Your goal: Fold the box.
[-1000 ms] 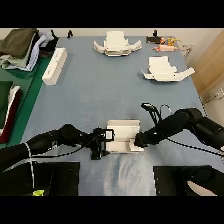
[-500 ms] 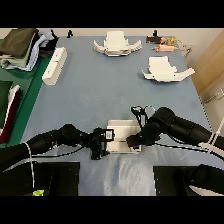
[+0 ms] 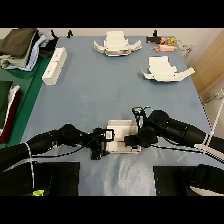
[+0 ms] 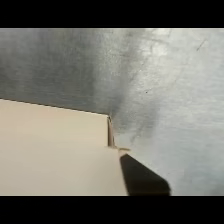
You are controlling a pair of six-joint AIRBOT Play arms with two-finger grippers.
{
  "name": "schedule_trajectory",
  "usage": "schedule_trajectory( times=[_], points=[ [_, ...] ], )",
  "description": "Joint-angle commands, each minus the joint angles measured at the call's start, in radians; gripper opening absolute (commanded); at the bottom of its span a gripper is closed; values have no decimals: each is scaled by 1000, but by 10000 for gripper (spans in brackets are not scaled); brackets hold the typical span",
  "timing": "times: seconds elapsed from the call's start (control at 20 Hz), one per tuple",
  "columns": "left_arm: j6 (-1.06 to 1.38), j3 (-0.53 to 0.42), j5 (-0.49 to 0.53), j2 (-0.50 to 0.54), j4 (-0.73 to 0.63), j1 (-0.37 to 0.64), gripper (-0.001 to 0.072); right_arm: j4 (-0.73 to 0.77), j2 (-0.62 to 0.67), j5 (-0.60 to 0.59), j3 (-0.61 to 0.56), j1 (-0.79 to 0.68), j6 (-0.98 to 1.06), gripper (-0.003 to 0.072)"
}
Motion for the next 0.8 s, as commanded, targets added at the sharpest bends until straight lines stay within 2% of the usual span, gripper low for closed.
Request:
schedule_trajectory(
  times=[0.0,0.1,0.3,0.4,0.45,0.75],
  points=[
    [-1,0,1,0,-1,0,472,-13,-14,5,1,1,43,103],
    [-1,0,1,0,-1,0,472,-18,-26,5,1,1,45,8],
    [-1,0,1,0,-1,0,472,-11,-29,4,1,1,43,20],
    [-1,0,1,0,-1,0,472,23,-21,4,1,1,41,325],
    [-1,0,1,0,-1,0,472,32,-13,2,1,1,41,370],
    [-1,0,1,0,-1,0,472,3,4,-22,5,0,79,370]
  ],
)
